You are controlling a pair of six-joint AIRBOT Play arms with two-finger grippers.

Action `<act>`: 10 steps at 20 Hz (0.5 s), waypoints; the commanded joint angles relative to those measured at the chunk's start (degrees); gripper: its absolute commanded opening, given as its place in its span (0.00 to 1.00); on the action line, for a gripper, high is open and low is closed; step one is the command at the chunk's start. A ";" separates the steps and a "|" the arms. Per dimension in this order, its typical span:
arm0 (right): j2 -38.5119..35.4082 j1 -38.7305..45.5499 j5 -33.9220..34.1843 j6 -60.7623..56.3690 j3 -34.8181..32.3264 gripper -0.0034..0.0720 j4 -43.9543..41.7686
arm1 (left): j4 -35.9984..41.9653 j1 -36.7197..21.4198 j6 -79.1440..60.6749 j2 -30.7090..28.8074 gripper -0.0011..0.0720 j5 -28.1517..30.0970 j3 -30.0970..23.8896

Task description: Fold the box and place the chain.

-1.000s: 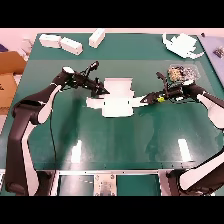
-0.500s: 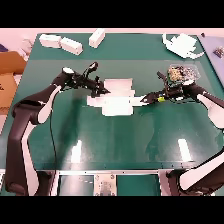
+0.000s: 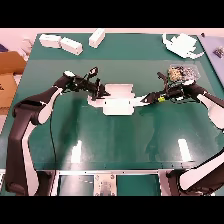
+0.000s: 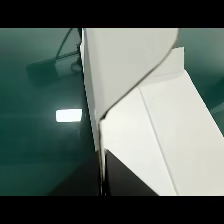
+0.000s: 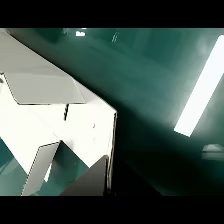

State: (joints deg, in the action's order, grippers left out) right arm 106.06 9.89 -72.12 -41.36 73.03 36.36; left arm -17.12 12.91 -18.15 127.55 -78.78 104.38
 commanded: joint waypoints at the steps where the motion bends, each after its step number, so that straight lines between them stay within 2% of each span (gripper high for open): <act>1: 0.04 -0.04 0.79 0.00 -0.02 0.05 -0.13 | -0.46 0.04 -1.38 0.02 0.04 0.24 -0.11; 10: 0.04 -0.04 0.76 0.00 -0.02 0.05 -0.13 | -2.27 0.02 1.64 0.04 0.04 0.33 -0.11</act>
State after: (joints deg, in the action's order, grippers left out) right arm 106.06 9.89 -71.37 -41.34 73.01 36.21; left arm -18.22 12.93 -17.08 127.55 -78.50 104.29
